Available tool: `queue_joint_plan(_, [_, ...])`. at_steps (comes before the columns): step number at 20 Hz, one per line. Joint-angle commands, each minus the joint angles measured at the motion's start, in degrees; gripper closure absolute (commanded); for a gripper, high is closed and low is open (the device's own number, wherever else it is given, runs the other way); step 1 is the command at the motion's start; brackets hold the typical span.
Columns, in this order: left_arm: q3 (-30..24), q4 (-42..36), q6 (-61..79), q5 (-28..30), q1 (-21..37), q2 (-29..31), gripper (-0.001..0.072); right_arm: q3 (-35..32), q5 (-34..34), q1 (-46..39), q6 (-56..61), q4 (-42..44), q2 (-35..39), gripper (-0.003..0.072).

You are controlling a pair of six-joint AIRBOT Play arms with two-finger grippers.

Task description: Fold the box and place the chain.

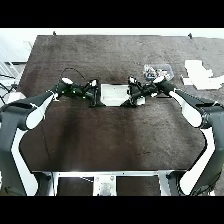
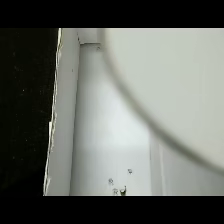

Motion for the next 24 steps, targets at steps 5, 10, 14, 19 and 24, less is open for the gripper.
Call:
queue_joint_plan(5, [0.0, 0.0, 0.3, -0.3, 0.0, 0.0, 0.0108, 0.0, 0.0, 0.0, 0.0, 0.0, 0.0, 0.0099])
queue_joint_plan(10, [0.0, 0.9, 0.2, -0.1, 0.0, 0.0, 0.0041, 0.0, 0.0, 0.0, 0.0, 0.0, 0.0, 0.0099])
queue_joint_plan(14, [0.0, -0.1, 0.4, -0.3, -0.2, 0.0, 0.0044, 0.0, 0.0, 0.0, 0.0, 0.0, 0.0, 0.0099])
queue_joint_plan(19, [-0.1, -0.3, 0.3, 0.0, -0.2, -0.1, 0.0045, 0.0, 0.0, 0.0, 0.0, 0.0, 0.0, 0.0100])
queue_joint_plan(24, [-0.1, 0.1, 0.4, 1.4, -0.9, -0.1, 0.0045, 0.0, 0.0, 0.0, 0.0, 0.0, 0.0, 0.0099])
